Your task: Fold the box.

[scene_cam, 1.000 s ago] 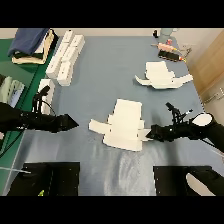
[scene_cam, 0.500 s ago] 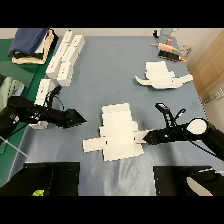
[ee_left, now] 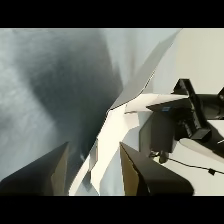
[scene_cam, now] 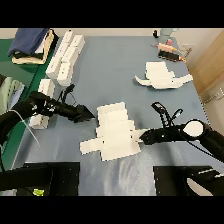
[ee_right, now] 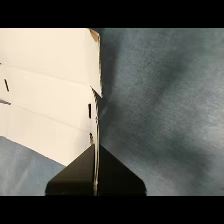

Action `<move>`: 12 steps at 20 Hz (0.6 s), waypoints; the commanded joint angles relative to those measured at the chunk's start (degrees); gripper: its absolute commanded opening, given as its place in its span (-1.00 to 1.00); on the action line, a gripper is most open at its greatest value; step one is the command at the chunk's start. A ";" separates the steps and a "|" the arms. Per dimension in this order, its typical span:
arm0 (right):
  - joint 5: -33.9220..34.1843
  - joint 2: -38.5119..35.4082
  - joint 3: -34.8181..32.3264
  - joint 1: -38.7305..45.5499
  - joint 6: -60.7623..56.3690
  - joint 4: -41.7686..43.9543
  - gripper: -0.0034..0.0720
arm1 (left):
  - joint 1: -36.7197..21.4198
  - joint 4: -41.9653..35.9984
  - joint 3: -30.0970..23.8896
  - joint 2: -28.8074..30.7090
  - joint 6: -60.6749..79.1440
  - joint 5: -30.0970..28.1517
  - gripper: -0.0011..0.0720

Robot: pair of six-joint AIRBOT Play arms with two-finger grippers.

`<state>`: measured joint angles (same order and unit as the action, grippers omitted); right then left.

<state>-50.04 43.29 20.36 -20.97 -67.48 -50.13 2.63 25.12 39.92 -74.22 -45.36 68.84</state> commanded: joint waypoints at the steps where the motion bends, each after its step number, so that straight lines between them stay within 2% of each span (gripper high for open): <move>1: 0.11 -0.04 0.07 -0.20 0.02 0.96 -0.91 | 6.51 -1.14 4.24 -4.46 3.19 -2.60 0.30; 6: 0.11 -0.04 0.07 -0.20 0.02 1.11 -0.91 | 12.55 -1.33 9.31 -8.87 5.57 -2.80 0.30; 12: -0.02 -0.04 0.07 -0.20 0.02 1.11 -0.91 | 13.46 -1.97 11.39 -11.87 10.38 0.61 0.29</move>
<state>-49.95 43.29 20.36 -21.10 -67.46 -49.06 15.44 23.73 50.39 -84.95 -38.00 67.83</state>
